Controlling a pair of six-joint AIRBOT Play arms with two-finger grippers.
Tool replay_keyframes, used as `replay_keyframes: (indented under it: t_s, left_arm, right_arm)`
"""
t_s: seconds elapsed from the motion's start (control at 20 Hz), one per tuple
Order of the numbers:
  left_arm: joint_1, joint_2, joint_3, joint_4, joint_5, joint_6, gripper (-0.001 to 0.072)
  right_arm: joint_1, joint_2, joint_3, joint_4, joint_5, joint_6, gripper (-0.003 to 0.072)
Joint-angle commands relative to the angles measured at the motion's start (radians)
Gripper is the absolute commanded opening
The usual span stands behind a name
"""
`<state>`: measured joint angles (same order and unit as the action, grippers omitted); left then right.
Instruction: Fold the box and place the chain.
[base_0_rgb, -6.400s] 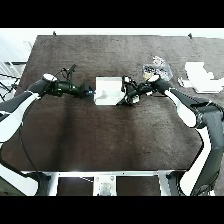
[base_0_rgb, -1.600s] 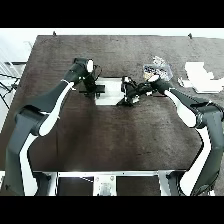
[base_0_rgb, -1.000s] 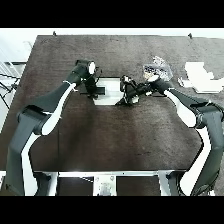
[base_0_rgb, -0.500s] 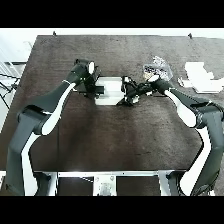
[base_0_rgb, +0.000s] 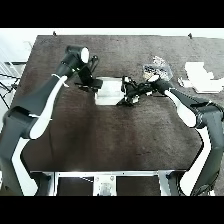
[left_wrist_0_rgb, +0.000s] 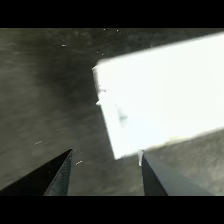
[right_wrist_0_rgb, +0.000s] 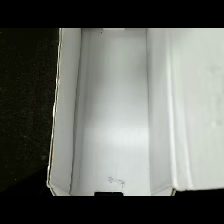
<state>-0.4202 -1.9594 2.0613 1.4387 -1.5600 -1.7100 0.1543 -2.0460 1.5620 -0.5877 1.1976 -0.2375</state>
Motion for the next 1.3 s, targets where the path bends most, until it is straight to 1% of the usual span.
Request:
replay_keyframes:
  t_s: [0.0,0.05,0.15,0.2,0.3,0.4,0.5,0.55,0.6,0.65,0.7,0.75,0.8,0.85,0.9,0.95,1.0,1.1,1.15,1.2,1.25]
  left_arm:
    - [0.039,0.082,-0.007,-0.021,0.010,0.193,0.0492]
    - [0.053,0.096,-0.007,-0.051,0.011,0.260,0.0492]
    - [0.086,0.110,-0.007,-0.198,0.020,0.434,0.0491]
    - [0.105,0.110,-0.007,-0.245,0.032,0.497,0.0490]
    - [0.147,0.109,-0.029,-0.264,0.034,0.634,0.0489]
    - [0.190,0.108,-0.085,-0.328,0.051,0.747,0.0490]
    - [0.225,0.108,-0.132,-0.449,0.087,0.901,0.0478]
    - [0.243,0.108,-0.153,-0.531,0.082,1.012,0.0480]
    - [0.256,0.108,-0.167,-0.577,0.082,1.061,0.0481]
    - [0.270,0.108,-0.180,-0.587,0.085,1.123,0.0481]
    - [0.282,0.107,-0.195,-0.578,0.090,1.189,0.0439]
    - [0.292,0.106,-0.216,-0.574,0.090,1.269,0.0251]
    - [0.298,0.106,-0.234,-0.549,0.092,1.351,0.0236]
    - [0.298,0.106,-0.249,-0.539,0.092,1.400,0.0279]
    - [0.298,0.106,-0.258,-0.536,0.106,1.413,0.0615]
    - [0.298,0.106,-0.267,-0.538,0.115,1.424,0.0714]
    - [0.298,0.106,-0.279,-0.537,0.125,1.466,0.0711]
    - [0.298,0.106,-0.326,-0.542,0.182,1.561,0.0710]
    - [0.298,0.106,-0.352,-0.547,0.219,1.587,0.0709]
    - [0.298,0.106,-0.380,-0.547,0.267,1.602,0.0691]
    - [0.298,0.106,-0.407,-0.532,0.299,1.609,0.0476]
  right_arm:
    - [0.001,0.000,0.000,0.001,0.000,0.001,0.0521]
    - [0.001,0.000,0.000,0.001,0.000,0.001,0.0521]
    - [0.001,0.000,0.000,0.001,0.000,0.001,0.0520]
    - [0.001,0.000,0.000,0.001,0.000,0.001,0.0521]
    - [0.001,0.000,0.000,0.001,0.000,0.001,0.0521]
    - [0.001,0.000,0.000,0.001,0.000,0.001,0.0521]
    - [0.001,0.000,0.000,0.001,0.000,0.001,0.0521]
    - [0.001,0.000,0.000,0.001,0.000,0.001,0.0521]
    - [0.001,0.000,0.000,0.001,0.000,0.001,0.0521]
    - [0.001,0.000,0.000,0.001,0.000,0.001,0.0520]
    - [0.001,0.000,0.000,0.001,0.000,0.001,0.0521]
    - [0.001,0.000,0.000,0.001,0.000,0.001,0.0520]
    - [0.001,0.000,0.000,0.001,0.000,0.001,0.0521]
    - [0.001,0.000,0.000,0.001,0.000,0.001,0.0521]
    - [0.001,0.000,0.000,0.001,0.000,0.001,0.0521]
    - [0.001,0.000,0.000,0.001,0.000,0.001,0.0521]
    - [0.001,0.000,0.000,0.001,0.000,0.001,0.0521]
    - [0.001,0.000,0.000,0.001,0.000,0.001,0.0521]
    - [0.001,0.000,0.000,0.001,0.000,0.001,0.0520]
    - [0.001,0.000,0.000,0.001,0.000,0.001,0.0521]
    - [0.001,0.000,0.000,0.001,0.000,0.001,0.0521]
